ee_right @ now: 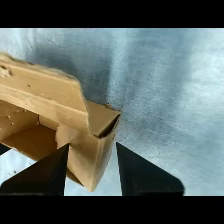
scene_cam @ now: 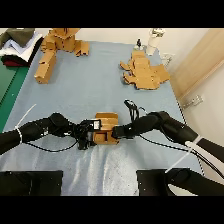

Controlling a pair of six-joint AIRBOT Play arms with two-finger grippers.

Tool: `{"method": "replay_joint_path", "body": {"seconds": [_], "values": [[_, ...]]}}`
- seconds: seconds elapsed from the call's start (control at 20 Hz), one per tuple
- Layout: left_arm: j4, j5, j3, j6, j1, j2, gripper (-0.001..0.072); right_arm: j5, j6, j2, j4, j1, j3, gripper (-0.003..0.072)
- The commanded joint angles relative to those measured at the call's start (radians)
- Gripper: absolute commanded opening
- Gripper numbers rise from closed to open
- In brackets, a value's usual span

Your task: Fold the box.

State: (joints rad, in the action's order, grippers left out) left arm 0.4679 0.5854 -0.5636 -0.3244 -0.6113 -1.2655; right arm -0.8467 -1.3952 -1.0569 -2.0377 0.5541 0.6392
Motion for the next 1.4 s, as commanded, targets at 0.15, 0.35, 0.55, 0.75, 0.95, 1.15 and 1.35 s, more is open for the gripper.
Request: {"method": "replay_joint_path", "body": {"seconds": [0.15, 0.35, 0.55, 0.75, 0.95, 1.15, 1.35], "values": [[0.000, 0.000, 0.000, 0.000, 0.000, 0.000, 0.0363, -0.174, 0.445, -0.122, 0.388, 0.202, 0.183, 0.0474], [0.000, 0.000, 0.000, 0.000, 0.000, 0.000, 0.0363, -0.326, 0.622, -0.220, 0.523, 0.282, 0.294, 0.0472], [0.000, 0.000, 0.000, 0.000, 0.000, 0.000, 0.0363, -0.378, 0.674, -0.304, 0.523, 0.306, 0.361, 0.0444], [0.000, 0.000, 0.000, 0.000, 0.000, 0.000, 0.0363, -0.402, 0.681, -0.375, 0.528, 0.306, 0.413, 0.0371], [0.000, 0.000, 0.000, 0.000, 0.000, 0.000, 0.0363, -0.427, 0.687, -0.401, 0.541, 0.306, 0.419, 0.0124], [0.000, 0.000, 0.000, 0.000, 0.000, 0.000, 0.0363, -0.436, 0.678, -0.400, 0.541, 0.309, 0.425, 0.0005], [0.000, 0.000, 0.000, 0.000, 0.000, 0.000, 0.0363, -0.441, 0.671, -0.390, 0.542, 0.308, 0.453, 0.0377]]}}
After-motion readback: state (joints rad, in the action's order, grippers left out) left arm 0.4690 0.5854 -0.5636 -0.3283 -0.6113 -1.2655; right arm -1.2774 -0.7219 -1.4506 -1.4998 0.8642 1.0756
